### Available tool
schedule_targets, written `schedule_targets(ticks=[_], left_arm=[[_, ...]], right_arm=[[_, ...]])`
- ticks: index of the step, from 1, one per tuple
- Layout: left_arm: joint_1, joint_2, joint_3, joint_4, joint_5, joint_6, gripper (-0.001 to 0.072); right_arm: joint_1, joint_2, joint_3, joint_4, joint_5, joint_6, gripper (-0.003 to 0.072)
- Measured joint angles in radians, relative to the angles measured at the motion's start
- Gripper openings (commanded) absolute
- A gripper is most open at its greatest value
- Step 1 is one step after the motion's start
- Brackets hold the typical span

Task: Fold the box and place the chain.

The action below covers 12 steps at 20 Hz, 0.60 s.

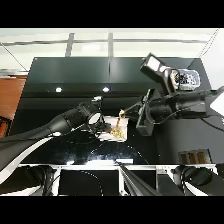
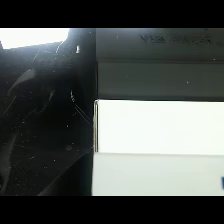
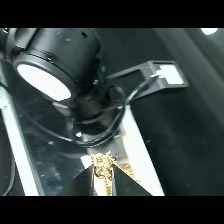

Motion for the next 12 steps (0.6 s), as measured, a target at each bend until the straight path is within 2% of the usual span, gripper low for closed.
schedule_targets(ticks=[5, 6, 7, 8, 12], left_arm=[[0.000, 0.000, 0.000, 0.000, 0.000, 0.000, 0.0032], [0.000, 0.000, 0.000, 0.000, 0.000, 0.000, 0.0032], [0.000, 0.000, 0.000, 0.000, 0.000, 0.000, 0.0033], [0.000, 0.000, 0.000, 0.000, 0.000, 0.000, 0.0033], [0.000, 0.000, 0.000, 0.000, 0.000, 0.002, 0.0033]], right_arm=[[0.017, -0.095, -0.113, 0.033, -0.017, 0.018, 0.0023], [0.019, -0.114, -0.135, 0.034, -0.021, 0.020, 0.0132], [0.019, -0.128, -0.151, 0.038, -0.031, 0.021, 0.0344], [0.019, -0.138, -0.164, 0.037, -0.037, 0.024, 0.0385], [-0.029, -0.142, -0.187, 0.016, -0.032, 0.036, 0.0385]])
